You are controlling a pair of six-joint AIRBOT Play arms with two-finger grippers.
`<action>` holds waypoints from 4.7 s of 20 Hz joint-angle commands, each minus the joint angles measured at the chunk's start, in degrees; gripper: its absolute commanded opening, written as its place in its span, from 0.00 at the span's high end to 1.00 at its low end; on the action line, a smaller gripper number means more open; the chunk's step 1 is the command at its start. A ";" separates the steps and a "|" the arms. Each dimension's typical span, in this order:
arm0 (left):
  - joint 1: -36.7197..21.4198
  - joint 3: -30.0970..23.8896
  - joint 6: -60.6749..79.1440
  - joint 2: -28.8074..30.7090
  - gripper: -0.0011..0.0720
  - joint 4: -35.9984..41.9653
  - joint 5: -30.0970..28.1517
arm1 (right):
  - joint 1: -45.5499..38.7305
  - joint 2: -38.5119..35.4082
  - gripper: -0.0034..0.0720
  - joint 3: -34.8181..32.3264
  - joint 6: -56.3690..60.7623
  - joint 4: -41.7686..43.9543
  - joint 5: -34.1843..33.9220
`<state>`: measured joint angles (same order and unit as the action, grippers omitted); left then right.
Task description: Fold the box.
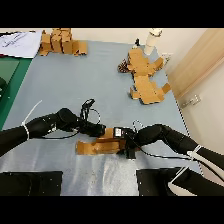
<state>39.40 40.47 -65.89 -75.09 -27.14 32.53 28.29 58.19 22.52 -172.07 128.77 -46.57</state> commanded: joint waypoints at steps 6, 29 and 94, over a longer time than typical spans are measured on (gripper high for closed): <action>-2.43 2.14 8.87 9.75 0.98 -12.15 -0.35 | 0.04 -0.04 0.28 0.02 0.02 0.02 -0.02; 12.33 -13.68 33.62 20.81 0.03 -29.18 -1.86 | 0.04 -0.04 0.28 0.02 0.02 0.02 0.00; 4.63 -12.61 -25.68 38.66 0.97 -55.91 15.39 | 0.04 -0.04 0.28 0.02 0.02 0.02 -0.02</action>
<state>47.05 27.81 -60.53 -43.31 -67.48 38.59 28.29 58.19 22.52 -172.05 128.79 -46.59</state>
